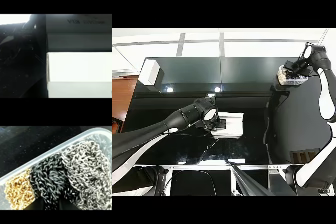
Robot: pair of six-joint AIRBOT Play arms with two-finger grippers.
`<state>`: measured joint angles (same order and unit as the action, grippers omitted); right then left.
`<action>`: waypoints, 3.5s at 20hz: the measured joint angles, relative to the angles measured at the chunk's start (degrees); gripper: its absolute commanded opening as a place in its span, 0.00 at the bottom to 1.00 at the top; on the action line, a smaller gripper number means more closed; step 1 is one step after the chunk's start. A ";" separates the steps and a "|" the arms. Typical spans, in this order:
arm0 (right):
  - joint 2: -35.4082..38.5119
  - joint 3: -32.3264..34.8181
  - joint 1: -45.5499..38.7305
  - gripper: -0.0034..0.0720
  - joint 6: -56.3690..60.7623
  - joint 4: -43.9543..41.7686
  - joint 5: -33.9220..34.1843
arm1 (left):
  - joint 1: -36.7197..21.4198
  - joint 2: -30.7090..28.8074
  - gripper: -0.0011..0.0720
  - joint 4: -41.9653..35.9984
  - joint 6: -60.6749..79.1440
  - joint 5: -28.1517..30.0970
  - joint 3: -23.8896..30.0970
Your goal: Fold the box and place the chain.
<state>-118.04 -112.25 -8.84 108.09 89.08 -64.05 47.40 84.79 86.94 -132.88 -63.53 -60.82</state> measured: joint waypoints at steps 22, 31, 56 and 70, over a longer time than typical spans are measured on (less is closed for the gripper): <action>56.94 13.31 2.49 0.06 -19.63 -15.67 -14.71 | 0.00 0.02 0.05 -0.44 0.00 0.00 0.00; 69.94 17.68 11.19 0.06 -20.48 -22.95 -27.30 | 0.00 0.02 0.05 -0.46 0.00 -0.04 0.00; 66.79 52.78 29.14 0.06 -25.44 -49.46 -7.65 | 0.00 0.02 0.05 -0.48 0.02 -0.09 0.00; 61.90 56.74 22.36 0.06 -27.63 -47.10 -13.94 | -0.02 0.02 0.05 -0.48 0.31 -0.15 0.00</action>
<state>-56.14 -55.51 13.52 80.47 41.98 -78.00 47.37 84.82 86.46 -132.57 -63.68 -60.82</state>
